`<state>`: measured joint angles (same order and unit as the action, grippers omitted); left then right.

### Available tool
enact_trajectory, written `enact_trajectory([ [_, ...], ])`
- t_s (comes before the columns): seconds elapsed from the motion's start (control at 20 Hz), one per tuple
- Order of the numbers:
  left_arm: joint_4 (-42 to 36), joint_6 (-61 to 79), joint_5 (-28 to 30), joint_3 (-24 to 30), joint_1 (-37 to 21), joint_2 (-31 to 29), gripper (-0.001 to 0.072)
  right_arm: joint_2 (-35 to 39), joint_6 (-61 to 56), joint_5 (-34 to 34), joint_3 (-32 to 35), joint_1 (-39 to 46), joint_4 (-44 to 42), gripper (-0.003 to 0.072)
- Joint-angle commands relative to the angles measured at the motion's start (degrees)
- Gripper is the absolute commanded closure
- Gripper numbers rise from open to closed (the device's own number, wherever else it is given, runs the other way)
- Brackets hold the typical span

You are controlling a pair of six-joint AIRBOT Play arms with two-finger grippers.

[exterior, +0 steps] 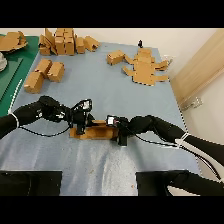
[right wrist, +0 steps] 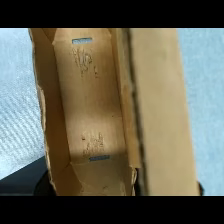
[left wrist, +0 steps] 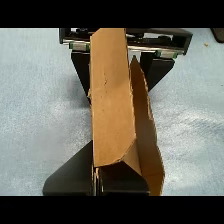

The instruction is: Fold the box.

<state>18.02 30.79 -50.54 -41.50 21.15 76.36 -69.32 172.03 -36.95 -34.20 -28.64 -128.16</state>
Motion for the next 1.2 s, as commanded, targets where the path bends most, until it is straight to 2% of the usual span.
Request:
enact_trajectory([
  [0.0, 0.0, 0.0, 0.0, 0.0, 0.0, 0.0, 0.0698, -0.6, 0.0, -0.4, -0.8, -0.1, -0.2, 0.0107],
  [0.1, 0.0, 0.0, 0.0, 0.0, 0.0, 0.0, 0.0697, -0.6, 0.0, -1.1, -1.2, 0.0, -0.2, 0.0182],
  [1.05, 0.0, 0.0, 0.0, 0.0, 0.0, 0.0, 0.0697, -0.7, 0.0, -1.5, -1.1, 0.0, 0.7, 0.0182],
  [1.15, -3.1, 0.0, 0.3, 0.0, 0.0, 0.0, 0.0697, -0.7, 0.0, -1.5, -1.2, 0.0, 0.7, 0.0182],
])
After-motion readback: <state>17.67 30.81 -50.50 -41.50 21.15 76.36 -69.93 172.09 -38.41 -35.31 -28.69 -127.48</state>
